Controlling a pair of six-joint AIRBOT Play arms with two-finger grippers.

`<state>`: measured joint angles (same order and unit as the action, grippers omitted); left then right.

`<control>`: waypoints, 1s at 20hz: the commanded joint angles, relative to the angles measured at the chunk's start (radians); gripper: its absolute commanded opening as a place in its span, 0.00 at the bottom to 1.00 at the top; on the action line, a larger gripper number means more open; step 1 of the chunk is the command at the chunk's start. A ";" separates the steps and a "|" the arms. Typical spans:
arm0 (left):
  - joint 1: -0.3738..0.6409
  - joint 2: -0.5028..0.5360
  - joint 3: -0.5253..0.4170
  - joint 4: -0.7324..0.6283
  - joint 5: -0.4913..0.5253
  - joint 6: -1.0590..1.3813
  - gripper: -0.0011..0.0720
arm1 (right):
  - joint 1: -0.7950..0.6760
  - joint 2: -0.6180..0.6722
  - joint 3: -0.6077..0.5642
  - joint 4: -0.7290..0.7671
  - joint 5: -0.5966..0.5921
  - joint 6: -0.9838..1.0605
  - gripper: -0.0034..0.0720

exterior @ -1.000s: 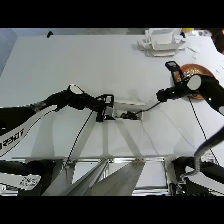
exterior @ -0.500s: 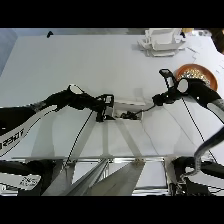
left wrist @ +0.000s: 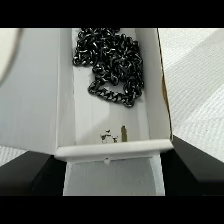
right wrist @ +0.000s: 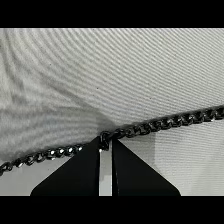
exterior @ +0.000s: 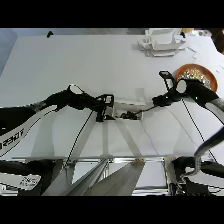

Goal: Fold the box and place the chain.

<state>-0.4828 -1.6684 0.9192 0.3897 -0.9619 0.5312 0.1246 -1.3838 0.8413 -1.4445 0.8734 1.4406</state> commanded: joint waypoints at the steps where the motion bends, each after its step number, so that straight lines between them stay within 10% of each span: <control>1: 0.001 0.000 0.000 0.000 0.000 0.000 0.12 | 0.001 0.018 -0.001 0.000 0.017 -0.010 0.07; 14: 0.001 0.000 0.000 0.000 0.000 0.000 0.12 | 0.077 0.555 -0.001 0.121 0.320 -0.051 0.07; 20: 0.001 0.000 0.000 0.000 0.000 0.000 0.12 | 0.172 0.624 -0.002 0.469 0.306 -0.154 0.07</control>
<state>-0.4828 -1.6684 0.9192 0.3893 -0.9619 0.5312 0.2543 -0.7902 0.8406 -1.1507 1.1793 1.3415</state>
